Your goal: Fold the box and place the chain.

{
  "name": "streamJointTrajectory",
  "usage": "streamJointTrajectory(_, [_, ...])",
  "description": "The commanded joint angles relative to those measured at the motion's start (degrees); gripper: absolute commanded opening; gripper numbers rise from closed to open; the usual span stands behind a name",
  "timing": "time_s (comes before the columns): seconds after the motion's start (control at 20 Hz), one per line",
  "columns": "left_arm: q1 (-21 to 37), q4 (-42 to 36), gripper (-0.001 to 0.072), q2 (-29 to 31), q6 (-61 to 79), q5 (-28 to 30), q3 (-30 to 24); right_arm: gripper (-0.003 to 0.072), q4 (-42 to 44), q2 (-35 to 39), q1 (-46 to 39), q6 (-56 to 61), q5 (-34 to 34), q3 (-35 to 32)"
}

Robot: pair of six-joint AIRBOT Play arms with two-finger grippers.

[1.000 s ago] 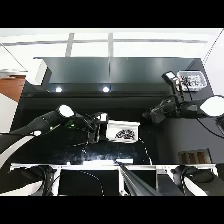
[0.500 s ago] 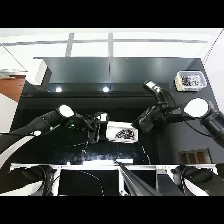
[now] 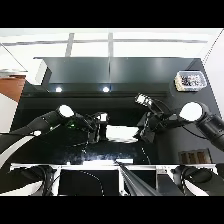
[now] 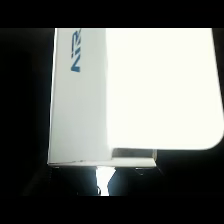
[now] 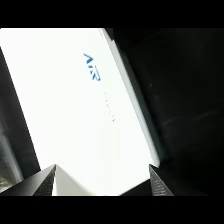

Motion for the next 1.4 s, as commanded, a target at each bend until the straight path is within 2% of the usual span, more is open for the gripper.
streamJointTrajectory(0.0, [0.0,0.0,0.0595,0.0,0.0,0.0,0.0,0.071,-0.8,0.0,2.4,-7.1,-5.0,-0.9])
streamJointTrajectory(0.1, [0.0,0.0,0.0595,0.0,0.0,0.0,0.0,0.0708,-2.1,0.0,3.8,-7.4,-5.7,-0.9])
streamJointTrajectory(0.15, [0.0,0.0,0.0595,0.0,0.0,0.0,0.0,0.0663,-2.8,0.0,4.2,-7.4,-5.7,-0.9])
streamJointTrajectory(0.2, [0.0,0.0,0.0595,0.0,0.0,0.0,0.0,0.0542,-3.3,0.0,4.5,-7.3,-5.7,-0.9])
streamJointTrajectory(0.45, [0.0,0.0,0.0595,0.0,0.0,0.0,0.0,0.0533,-5.7,0.0,4.5,-7.3,-6.2,-0.9])
streamJointTrajectory(0.5, [0.0,0.0,0.0595,0.0,0.0,0.0,0.0,0.049,-5.9,0.0,4.5,-7.3,-6.2,-0.9])
streamJointTrajectory(0.55, [0.0,0.0,0.0595,0.0,0.0,0.0,0.0,0.0249,-5.8,0.0,4.5,-7.3,-6.0,-0.9])
streamJointTrajectory(0.6, [0.0,0.0,0.0595,0.0,0.0,0.0,0.0,0.022,-5.8,0.0,4.5,-7.3,-6.0,-0.9])
streamJointTrajectory(1.25, [0.0,0.0,0.0599,0.0,0.0,0.0,0.0,0.022,-2.8,0.0,4.5,-7.1,-6.0,-0.9])
streamJointTrajectory(1.3, [0.0,0.0,0.0638,0.0,0.0,0.0,0.0,0.022,-2.8,0.0,4.5,-7.1,-6.1,-0.9])
streamJointTrajectory(1.35, [0.0,0.0,0.0642,0.0,-0.3,0.0,0.0,0.0219,-2.8,0.0,4.5,-7.1,-6.1,-0.9])
